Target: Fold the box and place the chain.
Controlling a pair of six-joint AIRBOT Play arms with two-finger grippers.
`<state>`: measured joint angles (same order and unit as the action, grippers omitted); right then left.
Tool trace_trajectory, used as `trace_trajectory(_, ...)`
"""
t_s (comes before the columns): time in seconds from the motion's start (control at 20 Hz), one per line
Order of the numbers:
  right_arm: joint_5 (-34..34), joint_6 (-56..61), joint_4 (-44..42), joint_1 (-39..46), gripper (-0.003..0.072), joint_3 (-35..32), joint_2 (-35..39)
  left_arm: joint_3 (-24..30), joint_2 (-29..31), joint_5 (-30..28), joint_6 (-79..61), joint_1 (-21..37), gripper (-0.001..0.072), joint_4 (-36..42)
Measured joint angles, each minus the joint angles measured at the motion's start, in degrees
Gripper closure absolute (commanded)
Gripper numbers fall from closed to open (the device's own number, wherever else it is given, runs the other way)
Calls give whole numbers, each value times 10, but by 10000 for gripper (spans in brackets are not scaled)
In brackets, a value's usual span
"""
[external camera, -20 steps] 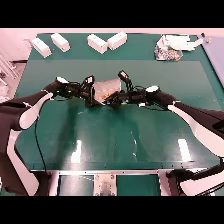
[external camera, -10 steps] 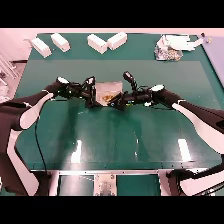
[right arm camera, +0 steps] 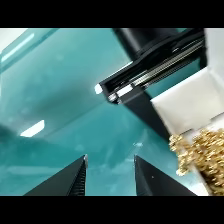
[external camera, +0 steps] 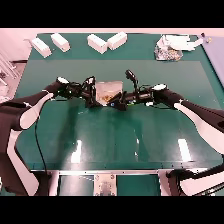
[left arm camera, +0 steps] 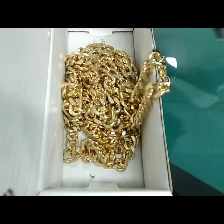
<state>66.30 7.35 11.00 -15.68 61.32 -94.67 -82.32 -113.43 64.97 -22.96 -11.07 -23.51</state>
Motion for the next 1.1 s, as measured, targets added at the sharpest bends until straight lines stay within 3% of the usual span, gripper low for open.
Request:
trace_trajectory(0.15,2,0,16,-3,323,-18,4,0,0,0,0,0,196,0)
trace_trajectory(0.35,-46,-2,33,-9,322,-29,-8,0,0,0,0,0,197,0)
trace_trajectory(0.7,-110,0,40,-34,334,12,-41,0,0,-3,0,1,196,-1)
trace_trajectory(1.1,-105,12,8,-40,333,33,-49,0,1,-3,1,1,196,0)
